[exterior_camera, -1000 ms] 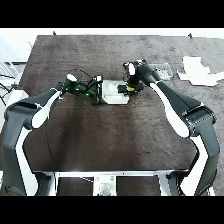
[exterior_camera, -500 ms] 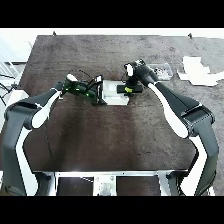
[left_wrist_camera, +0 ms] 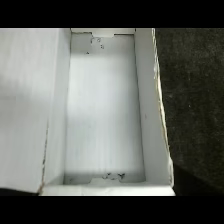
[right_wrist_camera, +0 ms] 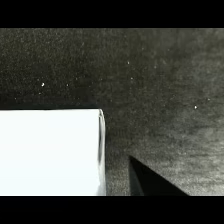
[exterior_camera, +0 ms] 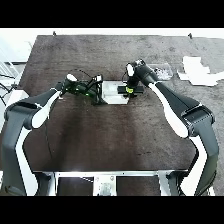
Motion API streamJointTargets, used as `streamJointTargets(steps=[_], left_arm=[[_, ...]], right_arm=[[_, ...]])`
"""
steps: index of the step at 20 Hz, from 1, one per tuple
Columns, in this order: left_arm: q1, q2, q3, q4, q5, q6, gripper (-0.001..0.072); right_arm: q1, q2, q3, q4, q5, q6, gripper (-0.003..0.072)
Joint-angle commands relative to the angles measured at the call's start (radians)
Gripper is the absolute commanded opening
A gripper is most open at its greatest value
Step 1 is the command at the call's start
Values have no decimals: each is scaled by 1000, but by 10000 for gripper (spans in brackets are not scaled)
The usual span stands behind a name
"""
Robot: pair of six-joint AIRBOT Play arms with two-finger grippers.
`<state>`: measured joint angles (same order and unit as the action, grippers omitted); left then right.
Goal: Fold the box and place the chain.
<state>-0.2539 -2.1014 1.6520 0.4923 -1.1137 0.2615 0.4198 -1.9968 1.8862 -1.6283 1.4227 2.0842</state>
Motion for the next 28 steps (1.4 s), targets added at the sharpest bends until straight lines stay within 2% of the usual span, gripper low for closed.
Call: streamJointTargets(steps=[1,3,4,12,19,23,25,28], left_arm=[[0,0,1,1,-3,1,388],[0,0,1,1,-3,1,388],[0,0,1,1,-3,1,389],[0,0,1,1,-3,1,388],[0,0,1,1,-4,1,388],[0,0,1,1,-4,1,388],[0,0,1,1,-4,1,388],[0,0,1,1,-4,1,388]], right_arm=[[-2,18,1,2,1,-1,370],[-2,39,1,3,1,-31,498],[-2,52,1,5,0,-38,518],[-31,179,1,5,1,-158,516],[-30,120,-50,99,0,-178,512],[-31,80,-56,58,-15,-178,510],[-31,95,-55,3,-35,-183,511],[-31,152,-55,4,-53,-212,513]])
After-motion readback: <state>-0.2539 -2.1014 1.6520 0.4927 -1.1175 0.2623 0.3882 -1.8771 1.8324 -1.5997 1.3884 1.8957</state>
